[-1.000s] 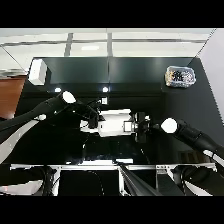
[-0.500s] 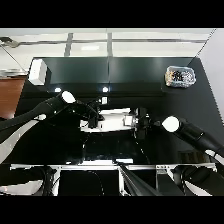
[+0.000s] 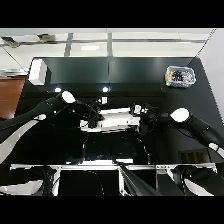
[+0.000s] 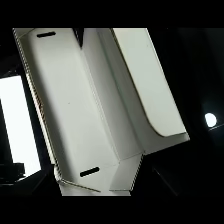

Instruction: Fold the box and place the chain.

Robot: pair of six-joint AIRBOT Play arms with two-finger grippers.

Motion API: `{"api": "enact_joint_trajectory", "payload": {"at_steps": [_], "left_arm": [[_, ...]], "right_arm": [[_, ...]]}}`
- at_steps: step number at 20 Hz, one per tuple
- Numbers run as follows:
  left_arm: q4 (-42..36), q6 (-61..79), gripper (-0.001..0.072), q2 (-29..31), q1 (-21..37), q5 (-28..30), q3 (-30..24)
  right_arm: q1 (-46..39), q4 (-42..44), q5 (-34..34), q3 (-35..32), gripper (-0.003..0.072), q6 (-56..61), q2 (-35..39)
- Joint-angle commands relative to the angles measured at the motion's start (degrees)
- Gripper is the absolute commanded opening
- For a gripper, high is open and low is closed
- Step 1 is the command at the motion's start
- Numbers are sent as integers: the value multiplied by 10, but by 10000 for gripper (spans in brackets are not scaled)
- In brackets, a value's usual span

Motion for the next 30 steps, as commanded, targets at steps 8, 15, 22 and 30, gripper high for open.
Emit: {"api": "enact_joint_trajectory", "payload": {"at_steps": [8,15,22,30], "left_arm": [[0,0,26,0,0,0,0],[0,0,26,0,0,1,0],[0,0,26,0,0,0,0],[0,0,26,0,0,0,0]], "right_arm": [[-6,70,38,28,706,-93,-68],[3,-9,84,35,706,-57,-92],[17,-11,61,36,705,-49,-127],[21,-20,40,41,705,-15,-132]]}}
